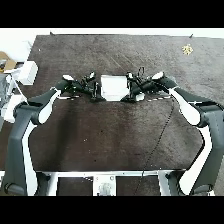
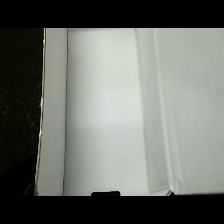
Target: Fold the box and place the chain.
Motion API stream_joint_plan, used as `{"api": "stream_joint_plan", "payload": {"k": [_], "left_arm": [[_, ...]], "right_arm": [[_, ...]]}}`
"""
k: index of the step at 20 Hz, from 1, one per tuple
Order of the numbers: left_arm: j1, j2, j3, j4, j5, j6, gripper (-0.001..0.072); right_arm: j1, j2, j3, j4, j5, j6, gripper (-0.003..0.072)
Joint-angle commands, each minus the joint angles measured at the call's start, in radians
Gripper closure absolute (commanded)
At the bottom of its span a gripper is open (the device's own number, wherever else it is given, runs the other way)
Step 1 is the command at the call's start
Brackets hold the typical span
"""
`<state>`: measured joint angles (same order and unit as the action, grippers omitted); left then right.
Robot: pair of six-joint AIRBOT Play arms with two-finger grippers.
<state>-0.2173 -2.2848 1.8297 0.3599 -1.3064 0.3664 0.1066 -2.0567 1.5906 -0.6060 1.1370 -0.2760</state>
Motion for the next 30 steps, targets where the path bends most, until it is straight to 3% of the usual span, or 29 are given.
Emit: {"api": "stream_joint_plan", "payload": {"k": [1, 24, 25, 26, 30], "left_arm": [[0.001, -0.001, 0.0, -0.001, 0.008, 0.0, 0.0358], [0.001, -0.001, 0.0, -0.002, 0.008, 0.001, 0.0357], [0.001, -0.001, 0.0, -0.002, 0.008, 0.001, 0.0358], [0.001, -0.001, 0.0, -0.002, 0.008, 0.001, 0.0357], [0.001, -0.001, 0.0, -0.001, 0.008, 0.0, 0.0358]], "right_arm": [[0.0, -0.001, 0.0, 0.0, 0.0, 0.0, 0.0239], [0.0, 0.001, 0.0, 0.0, 0.0, 0.0, 0.0236], [-0.002, 0.003, 0.0, 0.007, 0.0, 0.001, 0.003], [-0.002, 0.006, 0.0, 0.005, 0.0, 0.014, 0.0001], [-0.002, 0.035, 0.0, -0.075, 0.011, 0.082, 0.0001]]}}
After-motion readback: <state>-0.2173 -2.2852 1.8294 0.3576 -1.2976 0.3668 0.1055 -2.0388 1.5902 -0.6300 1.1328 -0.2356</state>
